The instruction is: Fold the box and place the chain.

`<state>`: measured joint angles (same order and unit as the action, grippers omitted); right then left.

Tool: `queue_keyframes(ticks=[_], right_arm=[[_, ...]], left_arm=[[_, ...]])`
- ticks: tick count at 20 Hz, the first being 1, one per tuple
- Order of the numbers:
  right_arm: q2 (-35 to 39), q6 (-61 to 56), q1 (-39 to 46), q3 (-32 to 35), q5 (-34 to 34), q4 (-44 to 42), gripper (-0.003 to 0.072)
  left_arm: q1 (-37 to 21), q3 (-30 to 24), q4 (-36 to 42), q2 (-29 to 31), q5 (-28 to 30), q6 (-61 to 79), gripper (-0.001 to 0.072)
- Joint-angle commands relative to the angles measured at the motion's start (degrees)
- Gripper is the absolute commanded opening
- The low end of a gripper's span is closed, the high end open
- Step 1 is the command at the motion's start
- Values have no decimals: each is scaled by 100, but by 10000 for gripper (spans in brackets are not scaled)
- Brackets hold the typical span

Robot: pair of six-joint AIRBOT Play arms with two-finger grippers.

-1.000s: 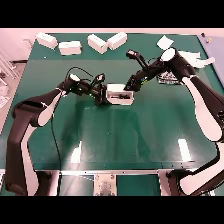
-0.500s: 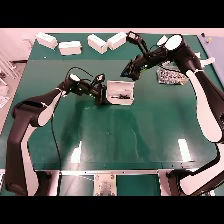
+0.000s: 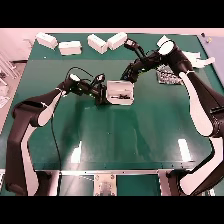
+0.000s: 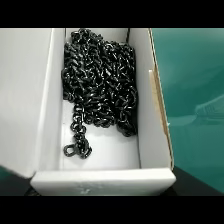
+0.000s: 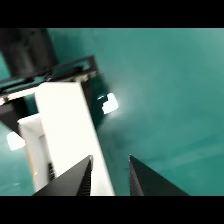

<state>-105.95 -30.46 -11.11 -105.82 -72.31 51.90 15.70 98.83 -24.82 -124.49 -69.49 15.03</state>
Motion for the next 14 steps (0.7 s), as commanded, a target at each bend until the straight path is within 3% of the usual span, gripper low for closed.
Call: queue_keyframes(ticks=[1,14], right_arm=[[-66,7,35,-7,-376,131,293],[-20,7,50,-35,-691,275,301]], left_arm=[[-4,4,0,0,0,0,524],[-4,4,0,0,2,2,524]])
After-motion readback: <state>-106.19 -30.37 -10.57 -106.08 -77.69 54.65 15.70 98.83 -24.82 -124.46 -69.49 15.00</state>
